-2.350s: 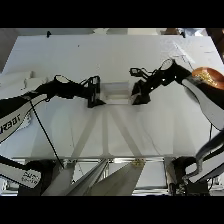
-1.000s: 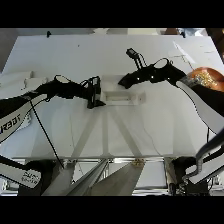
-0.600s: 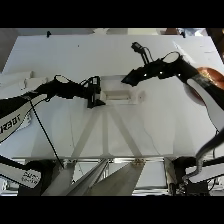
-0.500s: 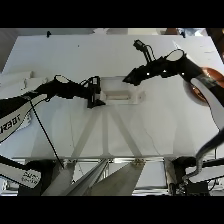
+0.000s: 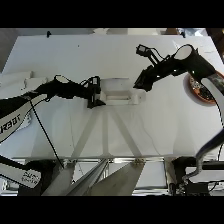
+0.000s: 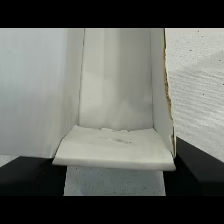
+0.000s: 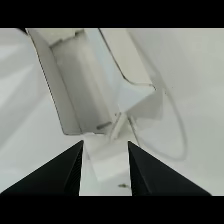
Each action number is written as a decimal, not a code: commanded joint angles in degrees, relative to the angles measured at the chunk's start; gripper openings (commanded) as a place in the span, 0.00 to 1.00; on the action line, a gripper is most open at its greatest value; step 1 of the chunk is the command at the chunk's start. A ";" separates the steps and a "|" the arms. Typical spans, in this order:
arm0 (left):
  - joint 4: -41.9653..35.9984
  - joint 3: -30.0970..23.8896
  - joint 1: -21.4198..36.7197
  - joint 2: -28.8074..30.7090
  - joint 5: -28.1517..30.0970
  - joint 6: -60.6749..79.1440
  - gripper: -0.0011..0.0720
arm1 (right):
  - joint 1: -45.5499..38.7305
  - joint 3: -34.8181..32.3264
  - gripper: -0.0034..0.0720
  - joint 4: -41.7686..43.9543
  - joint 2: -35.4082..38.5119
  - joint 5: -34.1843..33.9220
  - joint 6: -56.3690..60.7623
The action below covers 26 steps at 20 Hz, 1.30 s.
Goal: Fold the box and place the chain.
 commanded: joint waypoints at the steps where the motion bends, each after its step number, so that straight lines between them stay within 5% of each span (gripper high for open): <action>1: 0.00 0.04 0.00 0.02 0.02 0.00 0.53 | 0.02 -1.57 0.50 -5.18 0.26 -2.14 -2.89; 6: 0.00 0.04 0.00 0.02 0.02 0.00 0.53 | 1.20 -8.46 0.50 -4.90 0.26 -12.07 -13.92; 8: 0.00 0.04 0.00 0.02 0.02 0.00 0.53 | 2.21 -8.52 0.54 -4.63 -0.39 -12.00 -18.71; 9: 0.00 0.04 0.00 0.02 0.02 0.00 0.53 | 2.71 -8.52 0.66 -4.59 -0.96 -12.07 -22.34; 10: 0.00 0.04 0.00 0.02 0.02 0.00 0.53 | 3.19 -8.52 0.68 -4.31 -1.62 -12.04 -26.14; 17: 0.00 0.04 0.00 0.02 0.02 0.00 0.53 | 5.49 -8.55 0.67 0.96 -5.33 -11.87 -30.03; 26: 0.00 0.04 0.00 0.02 0.02 0.00 0.53 | 5.49 -8.55 0.41 2.45 -5.55 -8.79 -30.03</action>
